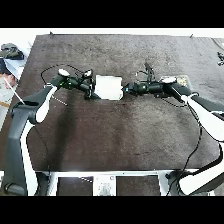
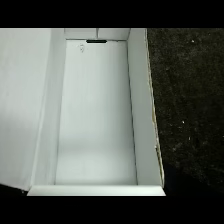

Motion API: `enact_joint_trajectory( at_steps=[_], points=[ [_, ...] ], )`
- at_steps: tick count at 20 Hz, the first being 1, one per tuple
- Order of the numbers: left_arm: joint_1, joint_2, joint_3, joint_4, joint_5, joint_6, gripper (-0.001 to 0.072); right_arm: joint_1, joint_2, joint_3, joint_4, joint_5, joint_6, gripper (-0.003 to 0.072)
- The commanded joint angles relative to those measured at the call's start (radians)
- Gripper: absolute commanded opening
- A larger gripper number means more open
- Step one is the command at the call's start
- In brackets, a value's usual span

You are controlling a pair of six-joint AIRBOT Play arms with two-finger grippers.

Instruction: Fold the box and place the chain.

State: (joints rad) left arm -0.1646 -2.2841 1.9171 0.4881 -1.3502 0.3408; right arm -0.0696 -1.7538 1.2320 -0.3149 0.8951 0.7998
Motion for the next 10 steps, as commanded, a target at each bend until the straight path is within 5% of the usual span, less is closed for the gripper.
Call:
enact_joint_trajectory(
  at_steps=[1,10],
  points=[
    [0.000,-0.001,0.000,0.000,0.000,0.000,0.0347,0.027,-0.009,0.027,-0.034,-0.026,0.049,0.0400],
    [0.000,-0.001,0.000,0.000,0.000,0.000,0.0347,0.108,-0.038,0.185,-0.327,-0.024,0.267,0.0400]
  ],
)
